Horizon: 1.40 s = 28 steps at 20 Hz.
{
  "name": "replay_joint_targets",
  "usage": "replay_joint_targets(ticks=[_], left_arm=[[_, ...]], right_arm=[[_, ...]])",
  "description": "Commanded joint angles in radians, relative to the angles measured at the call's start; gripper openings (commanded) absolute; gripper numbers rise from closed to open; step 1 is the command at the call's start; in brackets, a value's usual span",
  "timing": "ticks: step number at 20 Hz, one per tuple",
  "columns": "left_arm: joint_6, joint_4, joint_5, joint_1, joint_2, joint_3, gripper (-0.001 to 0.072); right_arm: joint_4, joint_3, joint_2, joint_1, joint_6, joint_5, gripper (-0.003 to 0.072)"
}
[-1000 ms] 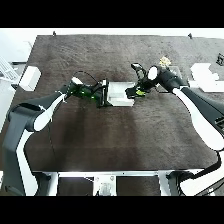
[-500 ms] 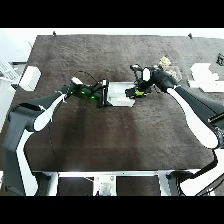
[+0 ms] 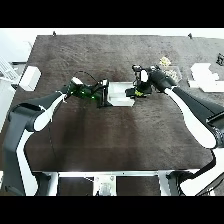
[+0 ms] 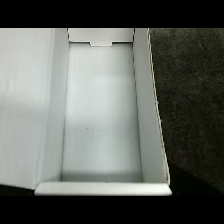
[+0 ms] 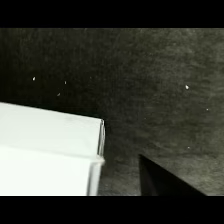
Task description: Fold the box and place the chain.
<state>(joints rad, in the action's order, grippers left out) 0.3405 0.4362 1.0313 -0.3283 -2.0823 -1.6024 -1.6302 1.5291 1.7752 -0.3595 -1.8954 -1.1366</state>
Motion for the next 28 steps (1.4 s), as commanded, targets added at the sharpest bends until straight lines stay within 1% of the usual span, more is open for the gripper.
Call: replay_joint_targets(ticks=[1, 2, 3, 7, 11, 12, 13, 14, 16, 17, 18, 22, 23, 25, 26, 28], left_arm=[[0.001, 0.0, 0.0, 0.001, 0.0, 0.0, 0.0525], [0.001, 0.0, 0.0, 0.001, 0.0, 0.0, 0.0525], [0.001, 0.0, 0.0, 0.001, 0.0, 0.0, 0.0525], [0.001, 0.0, 0.0, 0.001, 0.0, 0.0, 0.0525], [0.001, 0.0, 0.0, 0.001, 0.0, 0.0, 0.0525], [0.001, 0.0, 0.0, 0.001, 0.0, 0.0, 0.0525], [0.001, 0.0, 0.0, 0.001, 0.0, 0.0, 0.0525], [0.001, 0.0, 0.0, 0.001, 0.0, 0.0, 0.0525], [0.001, 0.0, 0.0, 0.001, 0.0, 0.0, 0.0525], [0.001, 0.0, 0.0, 0.001, 0.0, 0.0, 0.0525], [0.001, 0.0, 0.0, 0.001, 0.0, 0.0, 0.0525], [0.001, 0.0, 0.0, 0.001, 0.0, 0.0, 0.0525], [0.001, 0.0, 0.0, 0.001, 0.0, 0.0, 0.0525], [0.001, 0.0, 0.0, 0.001, 0.0, 0.0, 0.0526], [0.001, 0.0, 0.0, 0.001, 0.0, 0.0, 0.0525], [0.001, 0.0, 0.0, 0.001, 0.0, 0.0, 0.0525]], right_arm=[[-0.01, 0.019, 0.026, -0.023, -0.071, 0.0, 0.0373], [-0.011, 0.028, 0.035, -0.032, -0.087, -0.001, 0.0363], [-0.017, 0.034, 0.04, -0.039, -0.087, -0.003, 0.031], [-0.051, 0.037, 0.051, -0.043, -0.148, -0.059, 0.0309], [-0.058, 0.039, 0.051, -0.043, -0.161, -0.058, 0.0303], [-0.058, 0.039, 0.051, -0.043, -0.166, -0.058, 0.0231], [-0.058, 0.039, 0.051, -0.043, -0.166, -0.058, 0.0201], [-0.058, 0.039, 0.051, -0.043, -0.166, -0.058, 0.0199], [-0.058, 0.039, 0.051, -0.043, -0.166, -0.058, 0.007], [-0.058, 0.039, 0.051, -0.043, -0.166, -0.058, 0.0038], [-0.058, 0.039, 0.051, -0.044, -0.166, -0.057, 0.0015], [-0.058, 0.039, 0.051, -0.044, -0.171, -0.057, 0.0015], [-0.058, 0.039, 0.05, -0.043, -0.171, -0.057, 0.0055], [-0.058, 0.039, 0.045, -0.039, -0.169, -0.057, 0.0544], [-0.057, 0.039, 0.04, -0.036, -0.169, -0.054, 0.0566], [-0.056, 0.04, 0.026, -0.036, -0.169, -0.046, 0.0566]])
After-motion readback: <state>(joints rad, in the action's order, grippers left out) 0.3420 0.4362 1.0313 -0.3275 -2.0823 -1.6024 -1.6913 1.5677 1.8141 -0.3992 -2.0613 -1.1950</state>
